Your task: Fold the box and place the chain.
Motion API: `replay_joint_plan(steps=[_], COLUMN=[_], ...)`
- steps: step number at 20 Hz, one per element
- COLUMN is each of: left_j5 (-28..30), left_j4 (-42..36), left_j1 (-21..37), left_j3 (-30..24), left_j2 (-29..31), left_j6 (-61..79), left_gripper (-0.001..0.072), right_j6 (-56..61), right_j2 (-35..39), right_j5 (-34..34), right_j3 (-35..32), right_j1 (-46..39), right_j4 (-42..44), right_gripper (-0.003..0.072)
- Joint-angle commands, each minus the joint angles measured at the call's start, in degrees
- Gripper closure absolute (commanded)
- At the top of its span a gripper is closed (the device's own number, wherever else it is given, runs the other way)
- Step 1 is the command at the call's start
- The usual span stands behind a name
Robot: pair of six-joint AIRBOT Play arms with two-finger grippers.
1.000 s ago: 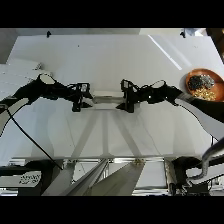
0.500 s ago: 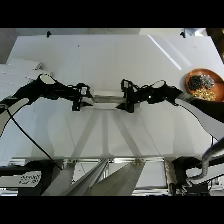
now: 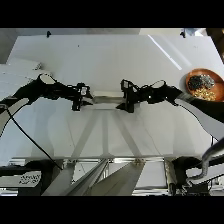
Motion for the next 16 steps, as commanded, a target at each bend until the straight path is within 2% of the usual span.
replay_joint_plan(steps=[1, 8, 10, 11, 16], left_j5=[1.0, 0.2, -0.7, -0.7, -2.8], left_j4=[0.5, 2.1, 0.9, 0.2, 0.1], left_j1=[0.0, 1.1, 1.3, 1.4, 1.1], left_j3=[0.0, 0.0, 0.0, 0.0, 0.0], left_j2=[0.0, 0.7, 0.7, 0.7, 0.7], left_j6=[0.0, -1.1, -2.3, -3.7, -4.5], left_gripper=[0.0504, 0.0492, 0.0332, 0.0311, 0.0316], right_j6=[0.0, 0.0, 0.0, 0.0, 0.0], right_j2=[0.0, 0.0, 0.0, 0.0, 0.0], right_j5=[-0.1, -0.1, -0.1, -0.1, -0.1], right_j3=[0.1, 0.1, 0.1, 0.1, 0.1], right_j1=[0.0, 0.0, 0.0, 0.0, 0.0], right_j4=[0.1, 0.1, 0.1, 0.1, 0.1], right_gripper=[0.0272, 0.0272, 0.0272, 0.0272, 0.0272])
